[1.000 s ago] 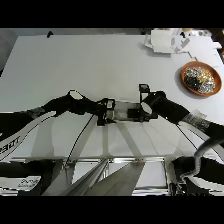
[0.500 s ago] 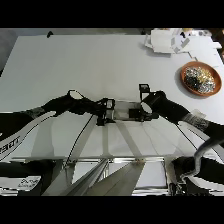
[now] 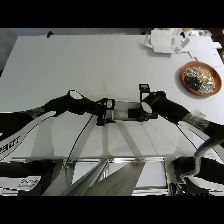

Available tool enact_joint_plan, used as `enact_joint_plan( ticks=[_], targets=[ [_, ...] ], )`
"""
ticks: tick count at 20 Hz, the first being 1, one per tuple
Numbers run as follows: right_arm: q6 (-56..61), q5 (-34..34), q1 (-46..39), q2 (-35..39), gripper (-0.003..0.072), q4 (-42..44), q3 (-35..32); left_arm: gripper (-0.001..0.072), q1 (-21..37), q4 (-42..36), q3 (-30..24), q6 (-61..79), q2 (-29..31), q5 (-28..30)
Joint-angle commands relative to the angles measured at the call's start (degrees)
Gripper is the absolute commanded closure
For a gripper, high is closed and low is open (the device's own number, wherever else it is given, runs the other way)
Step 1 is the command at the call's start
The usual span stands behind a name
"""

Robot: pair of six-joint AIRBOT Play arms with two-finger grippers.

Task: Fold the box and place the chain.

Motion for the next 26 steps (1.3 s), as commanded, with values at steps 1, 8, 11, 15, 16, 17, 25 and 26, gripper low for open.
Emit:
enact_joint_plan(
  ticks=[1,8,11,15,16,17,25,26],
  targets=[
    [-2.21,0.59,0.07,0.07,0.0666,1.16,-0.04,0.0459,-0.04,-0.02,0.07,0.11,0.04,-0.07],
    [-9.94,3.37,0.07,5.01,0.0343,1.07,-0.04,0.0459,-0.04,-0.02,0.07,0.11,0.04,-0.09],
    [-10.93,3.76,0.04,8.33,0.0190,-0.87,-0.04,0.0459,-0.04,-0.02,0.07,0.11,0.04,-0.09],
    [-15.89,7.08,-0.15,14.43,0.0192,-1.18,0.07,0.0459,-0.04,-0.02,0.07,0.11,0.04,-0.04],
    [-18.56,7.96,-1.09,16.44,0.0267,-1.05,0.44,0.0459,-0.04,-0.02,0.07,0.11,0.04,-0.04],
    [-20.98,8.92,-2.62,18.16,0.0329,-0.96,1.25,0.0459,-0.04,-0.02,0.07,0.11,0.04,-0.07],
    [-45.07,4.52,-34.73,12.68,0.0332,-1.20,20.90,0.0459,-0.04,-0.02,0.07,0.11,0.04,-0.09],
    [-46.99,4.76,-38.80,9.99,0.0332,-1.22,23.47,0.0459,-0.04,-0.02,0.07,0.11,0.04,-0.07]
  ],
)
